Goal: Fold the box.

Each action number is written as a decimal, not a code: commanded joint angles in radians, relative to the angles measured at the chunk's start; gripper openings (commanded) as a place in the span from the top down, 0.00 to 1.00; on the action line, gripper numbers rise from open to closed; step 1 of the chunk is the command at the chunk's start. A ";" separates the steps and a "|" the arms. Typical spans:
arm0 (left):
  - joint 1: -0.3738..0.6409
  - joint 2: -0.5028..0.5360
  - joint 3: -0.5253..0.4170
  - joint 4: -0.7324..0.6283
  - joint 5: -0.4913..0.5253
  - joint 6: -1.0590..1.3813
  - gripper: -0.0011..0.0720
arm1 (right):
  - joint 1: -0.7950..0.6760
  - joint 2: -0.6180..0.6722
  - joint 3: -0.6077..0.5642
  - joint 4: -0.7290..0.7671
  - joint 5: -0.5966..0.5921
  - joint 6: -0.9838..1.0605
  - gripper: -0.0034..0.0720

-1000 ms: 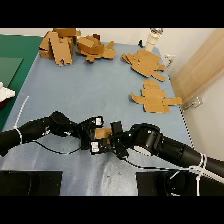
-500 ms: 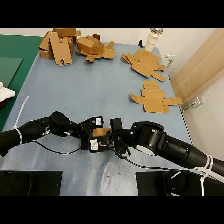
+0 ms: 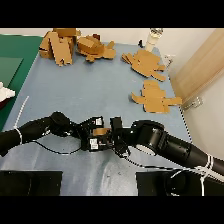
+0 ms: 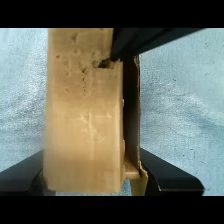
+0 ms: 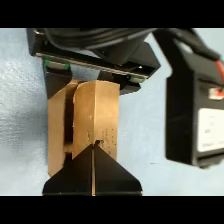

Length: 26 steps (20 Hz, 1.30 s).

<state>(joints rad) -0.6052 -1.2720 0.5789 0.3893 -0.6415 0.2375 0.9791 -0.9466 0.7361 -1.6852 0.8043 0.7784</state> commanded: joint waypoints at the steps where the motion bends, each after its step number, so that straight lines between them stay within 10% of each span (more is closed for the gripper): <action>1: 0.000 0.000 0.000 0.000 0.002 0.000 0.39 | 0.001 -0.002 -0.001 0.053 0.052 0.000 0.95; 4: 0.000 0.000 0.000 0.000 0.002 0.000 0.39 | 0.001 -0.002 -0.001 0.132 0.096 0.000 0.95; 6: 0.000 0.000 0.000 0.000 0.003 0.000 0.39 | 0.000 -0.002 -0.001 0.175 0.128 0.007 0.72; 13: 0.000 0.000 0.000 0.001 0.007 0.000 0.39 | -0.001 0.043 -0.001 0.116 0.142 0.177 0.55; 18: 0.000 0.000 0.000 0.001 0.006 0.000 0.39 | -0.001 0.072 -0.001 0.042 0.224 0.308 0.56; 21: 0.000 0.000 0.000 0.001 0.006 -0.003 0.40 | -0.054 0.145 -0.017 0.028 0.178 0.566 0.93; 26: 0.000 0.000 0.000 0.001 0.011 -0.073 0.40 | -0.266 0.445 -0.233 0.013 -0.040 1.136 0.95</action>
<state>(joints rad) -0.6060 -1.2720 0.5789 0.3893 -0.6346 0.2184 0.8093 -0.6479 0.6041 -1.6699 0.8715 1.5814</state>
